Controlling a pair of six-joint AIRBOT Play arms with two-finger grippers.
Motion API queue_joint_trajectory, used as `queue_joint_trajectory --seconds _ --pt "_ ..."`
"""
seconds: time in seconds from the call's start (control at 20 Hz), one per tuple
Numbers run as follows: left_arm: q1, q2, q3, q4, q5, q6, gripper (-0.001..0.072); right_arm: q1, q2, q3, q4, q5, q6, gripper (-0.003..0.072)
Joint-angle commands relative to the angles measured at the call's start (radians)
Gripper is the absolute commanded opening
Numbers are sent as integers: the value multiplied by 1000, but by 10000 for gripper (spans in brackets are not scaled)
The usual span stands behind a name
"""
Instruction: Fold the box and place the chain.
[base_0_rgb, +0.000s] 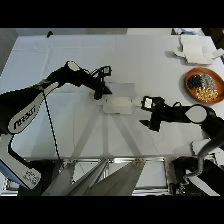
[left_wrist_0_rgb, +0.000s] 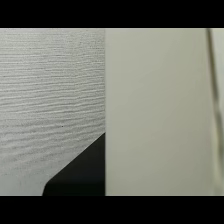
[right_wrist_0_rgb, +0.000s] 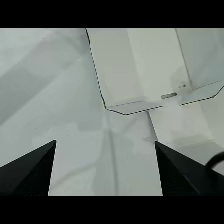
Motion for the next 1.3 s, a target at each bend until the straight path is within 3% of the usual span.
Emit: queue_joint_trajectory --seconds 0.0,0.4,0.75,1.25 --pt "-1 0 0 0 0 0 11 -97 -140 12 249 33 -280 696" --pt "-1 0 0 0 0 0 11 -101 -314 29 367 -149 -573 696" --pt "-1 0 0 0 0 0 11 -94 -386 50 465 -153 -732 696" --pt "-1 0 0 0 0 0 11 -68 -396 53 562 -142 -697 696"
